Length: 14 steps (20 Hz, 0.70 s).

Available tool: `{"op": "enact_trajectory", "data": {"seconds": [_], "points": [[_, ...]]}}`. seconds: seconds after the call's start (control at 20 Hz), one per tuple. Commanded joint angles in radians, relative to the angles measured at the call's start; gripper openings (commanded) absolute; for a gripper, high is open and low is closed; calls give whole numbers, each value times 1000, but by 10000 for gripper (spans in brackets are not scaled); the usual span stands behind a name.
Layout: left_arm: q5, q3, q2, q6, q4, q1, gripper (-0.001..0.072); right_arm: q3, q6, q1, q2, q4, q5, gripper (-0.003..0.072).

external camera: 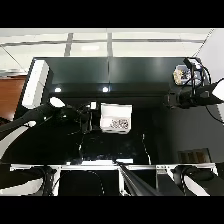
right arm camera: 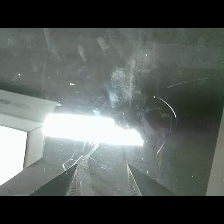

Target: Fold the box and place the chain.

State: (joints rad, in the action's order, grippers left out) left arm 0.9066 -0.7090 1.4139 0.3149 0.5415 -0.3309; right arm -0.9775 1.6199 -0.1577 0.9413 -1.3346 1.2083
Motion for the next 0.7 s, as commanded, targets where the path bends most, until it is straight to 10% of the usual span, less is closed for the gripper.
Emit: {"op": "enact_trajectory", "data": {"seconds": [0.0, 0.25, 0.45, 0.55, 0.65], "points": [[-14, -4, 0, 54, -3, -24, 707, 0, 0, 0, -1, 0, -5, 372], [-31, -5, 1, 115, -29, -65, 679, 0, -1, 0, -1, -2, -6, 372], [-34, -5, 1, 97, -31, -65, 469, 0, -24, -8, 11, 3, -44, 379], [-35, -5, 1, 95, -42, -65, 469, 0, -69, -31, 33, 51, -121, 703], [-46, -5, 1, 57, -62, -65, 469, -4, -163, -51, 79, 225, -225, 702]]}}
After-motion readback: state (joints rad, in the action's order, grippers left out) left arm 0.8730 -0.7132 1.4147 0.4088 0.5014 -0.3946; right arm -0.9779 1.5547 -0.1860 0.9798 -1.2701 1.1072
